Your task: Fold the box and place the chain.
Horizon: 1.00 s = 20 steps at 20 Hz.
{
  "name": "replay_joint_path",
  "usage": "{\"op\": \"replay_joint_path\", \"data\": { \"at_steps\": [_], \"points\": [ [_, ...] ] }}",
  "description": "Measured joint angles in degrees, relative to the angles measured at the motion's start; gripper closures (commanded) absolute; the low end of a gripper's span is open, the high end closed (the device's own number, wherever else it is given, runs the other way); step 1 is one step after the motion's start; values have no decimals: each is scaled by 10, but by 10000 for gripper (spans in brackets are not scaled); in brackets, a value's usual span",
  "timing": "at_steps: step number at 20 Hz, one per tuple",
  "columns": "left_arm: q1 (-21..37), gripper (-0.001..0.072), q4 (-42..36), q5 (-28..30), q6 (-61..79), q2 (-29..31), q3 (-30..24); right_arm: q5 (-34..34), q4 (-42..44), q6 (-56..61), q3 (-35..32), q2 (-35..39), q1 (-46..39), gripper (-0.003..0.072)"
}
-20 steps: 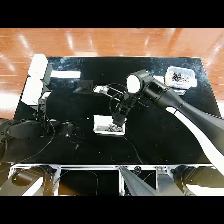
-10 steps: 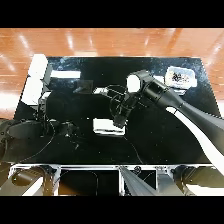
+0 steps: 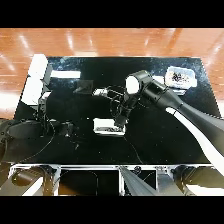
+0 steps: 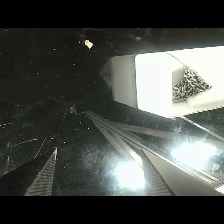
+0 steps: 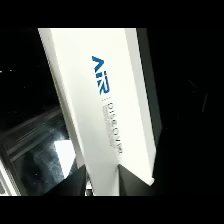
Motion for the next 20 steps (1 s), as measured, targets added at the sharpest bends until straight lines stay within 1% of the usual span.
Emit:
{"op": "replay_joint_path", "data": {
  "at_steps": [9, 10, 11, 20],
  "points": [
    [0, 89, 0, 0, 0, 0, 0, -10, -8, 0, 0, 0, 22, 482],
    [0, 89, 0, 0, 0, 0, 0, -10, -9, 2, 0, 0, 23, 472],
    [0, 88, 0, 0, 0, 0, 0, -10, -9, 4, 0, 0, 24, 414],
    [0, 89, 0, 0, 0, 0, 0, -5, -14, 18, -4, 0, 28, 416]
  ]
}}
